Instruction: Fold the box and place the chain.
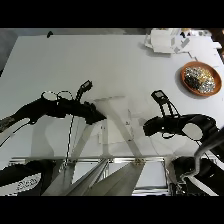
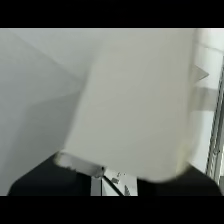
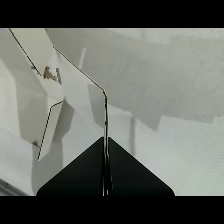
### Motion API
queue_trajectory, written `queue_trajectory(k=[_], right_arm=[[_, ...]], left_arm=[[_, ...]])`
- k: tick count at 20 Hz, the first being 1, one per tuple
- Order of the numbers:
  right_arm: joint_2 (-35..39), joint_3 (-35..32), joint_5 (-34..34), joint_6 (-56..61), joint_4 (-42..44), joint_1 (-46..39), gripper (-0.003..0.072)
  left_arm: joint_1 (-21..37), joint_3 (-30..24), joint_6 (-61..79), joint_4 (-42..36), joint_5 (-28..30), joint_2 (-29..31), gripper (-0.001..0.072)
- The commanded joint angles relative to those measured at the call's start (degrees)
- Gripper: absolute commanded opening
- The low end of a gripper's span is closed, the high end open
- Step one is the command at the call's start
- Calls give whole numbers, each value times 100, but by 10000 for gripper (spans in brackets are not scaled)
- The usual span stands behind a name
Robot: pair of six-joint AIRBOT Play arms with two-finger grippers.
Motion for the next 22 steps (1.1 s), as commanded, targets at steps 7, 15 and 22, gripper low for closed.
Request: queue_trajectory(k=[7, 15, 22], right_arm=[[4, 0, 57, -2, 166, 4, 20], [66, 411, 304, -70, 551, 4, 339], [188, 551, 608, -70, -105, 4, 338]], left_arm=[[-4, 216, 1231, 223, -31, -17, 4], [-20, 326, 2702, 227, 2, -15, 4], [-474, 323, 3445, 256, 549, -214, 4]])
